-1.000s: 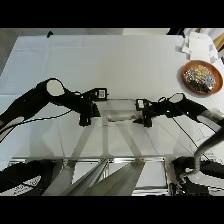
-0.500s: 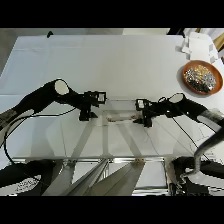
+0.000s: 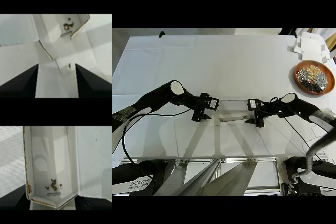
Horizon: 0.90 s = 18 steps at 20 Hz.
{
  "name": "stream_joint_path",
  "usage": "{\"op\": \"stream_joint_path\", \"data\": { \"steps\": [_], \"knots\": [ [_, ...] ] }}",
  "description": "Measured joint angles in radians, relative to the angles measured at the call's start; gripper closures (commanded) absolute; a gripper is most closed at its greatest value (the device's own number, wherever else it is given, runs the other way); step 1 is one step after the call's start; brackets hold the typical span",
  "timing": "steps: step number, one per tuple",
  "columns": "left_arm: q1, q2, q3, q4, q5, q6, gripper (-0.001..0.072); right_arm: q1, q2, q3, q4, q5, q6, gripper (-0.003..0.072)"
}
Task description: Fold the box and place the chain.
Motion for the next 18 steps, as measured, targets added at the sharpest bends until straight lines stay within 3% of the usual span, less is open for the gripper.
{"op": "stream_joint_path", "data": {
  "steps": [4, 13, 16, 18],
  "knots": [
    [-0.026, -0.002, 0.000, -0.008, -0.026, 0.010, 0.0378, 0.000, 0.000, 0.000, 0.000, 0.000, 0.000, 0.0233],
    [-0.074, -0.002, 0.000, 0.018, -0.053, 0.014, 0.0381, 0.000, 0.000, 0.000, 0.000, 0.000, 0.000, 0.0233],
    [-0.092, -0.002, 0.000, 0.018, -0.019, 0.012, 0.0477, 0.000, 0.000, 0.000, 0.000, 0.000, 0.000, 0.0233],
    [-0.100, -0.002, 0.000, 0.016, 0.001, 0.008, 0.0582, 0.000, 0.000, 0.000, 0.000, 0.000, 0.000, 0.0233]
  ]
}}
